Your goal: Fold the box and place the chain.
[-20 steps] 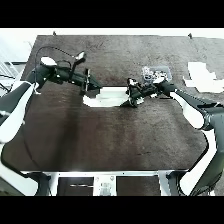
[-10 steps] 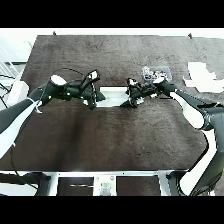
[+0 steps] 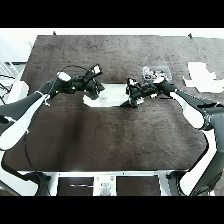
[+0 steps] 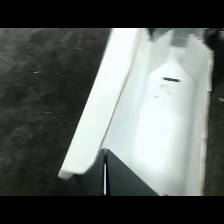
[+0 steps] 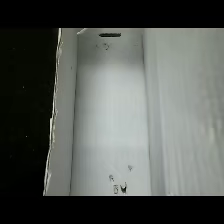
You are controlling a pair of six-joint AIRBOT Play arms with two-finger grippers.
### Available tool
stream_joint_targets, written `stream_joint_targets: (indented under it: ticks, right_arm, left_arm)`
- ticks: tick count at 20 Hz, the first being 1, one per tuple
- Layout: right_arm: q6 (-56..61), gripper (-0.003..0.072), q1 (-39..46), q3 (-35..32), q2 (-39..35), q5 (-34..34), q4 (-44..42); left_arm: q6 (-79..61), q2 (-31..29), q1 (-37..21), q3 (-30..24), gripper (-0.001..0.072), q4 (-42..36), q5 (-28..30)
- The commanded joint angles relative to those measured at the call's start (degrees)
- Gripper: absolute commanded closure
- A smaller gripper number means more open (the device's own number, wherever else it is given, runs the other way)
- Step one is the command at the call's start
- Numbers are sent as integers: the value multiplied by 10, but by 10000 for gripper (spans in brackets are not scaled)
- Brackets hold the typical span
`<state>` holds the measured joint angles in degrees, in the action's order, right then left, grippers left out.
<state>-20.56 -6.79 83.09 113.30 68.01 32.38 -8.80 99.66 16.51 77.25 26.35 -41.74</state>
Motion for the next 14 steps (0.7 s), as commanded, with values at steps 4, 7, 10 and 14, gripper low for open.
stream_joint_targets:
  ticks: [4,7,10,14]
  right_arm:
    - [-1,99,0,0,0,0,0]
    - [-1,99,0,0,0,0,0]
    - [-1,100,0,0,0,0,0]
    - [-1,99,0,0,0,0,0]
  left_arm:
    - [-10,21,-12,24,692,-16,9]
    - [-13,41,-11,23,692,-21,-3]
    - [-14,57,-3,23,692,-24,-5]
    - [-22,66,6,23,691,-24,-6]
